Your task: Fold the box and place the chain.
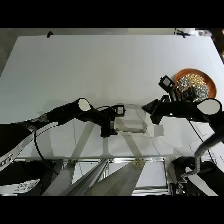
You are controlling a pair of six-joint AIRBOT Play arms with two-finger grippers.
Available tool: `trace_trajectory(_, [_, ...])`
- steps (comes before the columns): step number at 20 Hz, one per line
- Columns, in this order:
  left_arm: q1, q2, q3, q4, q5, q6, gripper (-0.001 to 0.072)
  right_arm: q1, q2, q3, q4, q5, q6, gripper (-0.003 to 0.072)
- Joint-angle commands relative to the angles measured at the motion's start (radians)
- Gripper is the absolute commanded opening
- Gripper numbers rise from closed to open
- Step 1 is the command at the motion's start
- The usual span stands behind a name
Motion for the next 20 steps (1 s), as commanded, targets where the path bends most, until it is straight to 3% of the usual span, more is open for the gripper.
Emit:
trace_trajectory(1, [0.001, 0.001, 0.000, 0.000, 0.000, 0.000, 0.0211, 0.000, 0.077, 0.033, -0.157, 0.074, -0.010, 0.0010])
trace_trajectory(6, [0.001, 0.001, 0.000, 0.000, 0.000, 0.000, 0.0211, 0.000, 0.094, 0.032, -0.545, 0.330, -0.011, 0.0013])
trace_trajectory(7, [0.001, 0.000, 0.000, 0.000, 0.000, 0.000, 0.0211, 0.000, 0.094, 0.032, -0.558, 0.332, -0.017, 0.0070])
trace_trajectory(9, [0.001, 0.001, 0.000, 0.000, 0.000, 0.000, 0.0211, 0.000, 0.090, 0.032, -0.537, 0.303, -0.084, 0.0293])
trace_trajectory(10, [0.001, 0.001, 0.000, 0.000, 0.000, 0.000, 0.0211, 0.000, 0.085, 0.031, -0.523, 0.288, -0.136, 0.0313])
trace_trajectory(14, [0.001, 0.001, 0.000, 0.000, 0.000, 0.000, 0.0211, 0.000, 0.019, 0.029, -0.469, 0.278, -0.266, 0.0307])
trace_trajectory(20, [0.001, 0.001, 0.000, 0.000, 0.000, 0.000, 0.0211, 0.000, -0.093, 0.011, -0.348, 0.277, -0.455, 0.0183])
